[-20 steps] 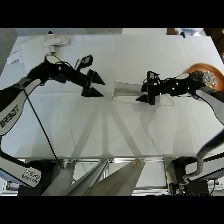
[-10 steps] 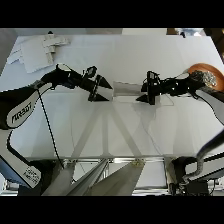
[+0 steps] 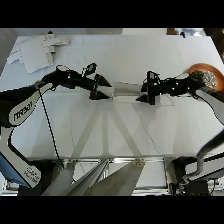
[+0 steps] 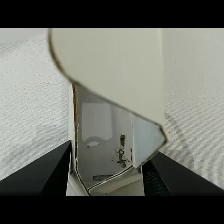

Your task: Fold the box and place the chain.

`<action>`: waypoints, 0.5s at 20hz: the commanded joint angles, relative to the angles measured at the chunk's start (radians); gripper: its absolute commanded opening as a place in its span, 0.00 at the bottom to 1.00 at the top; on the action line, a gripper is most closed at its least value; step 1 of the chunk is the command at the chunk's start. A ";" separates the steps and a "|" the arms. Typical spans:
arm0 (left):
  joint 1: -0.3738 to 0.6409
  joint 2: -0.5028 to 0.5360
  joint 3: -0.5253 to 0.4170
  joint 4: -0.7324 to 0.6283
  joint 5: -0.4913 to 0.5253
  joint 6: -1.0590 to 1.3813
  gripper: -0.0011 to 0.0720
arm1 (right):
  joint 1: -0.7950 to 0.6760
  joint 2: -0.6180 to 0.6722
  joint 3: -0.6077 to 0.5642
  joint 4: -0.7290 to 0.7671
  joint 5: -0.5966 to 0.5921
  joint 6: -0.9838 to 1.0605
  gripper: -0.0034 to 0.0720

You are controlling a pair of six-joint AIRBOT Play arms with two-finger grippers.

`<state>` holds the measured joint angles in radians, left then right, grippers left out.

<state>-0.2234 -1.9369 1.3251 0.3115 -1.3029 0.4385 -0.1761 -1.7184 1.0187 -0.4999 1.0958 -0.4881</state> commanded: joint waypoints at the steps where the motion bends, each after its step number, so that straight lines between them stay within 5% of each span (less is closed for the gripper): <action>1: 0.002 -0.002 0.001 -0.015 0.013 -0.017 0.98 | 0.000 0.000 0.000 0.000 0.000 0.000 0.29; 10: -0.027 -0.048 0.098 0.109 -0.035 -0.116 0.98 | 0.000 0.000 0.000 0.000 0.000 0.000 0.29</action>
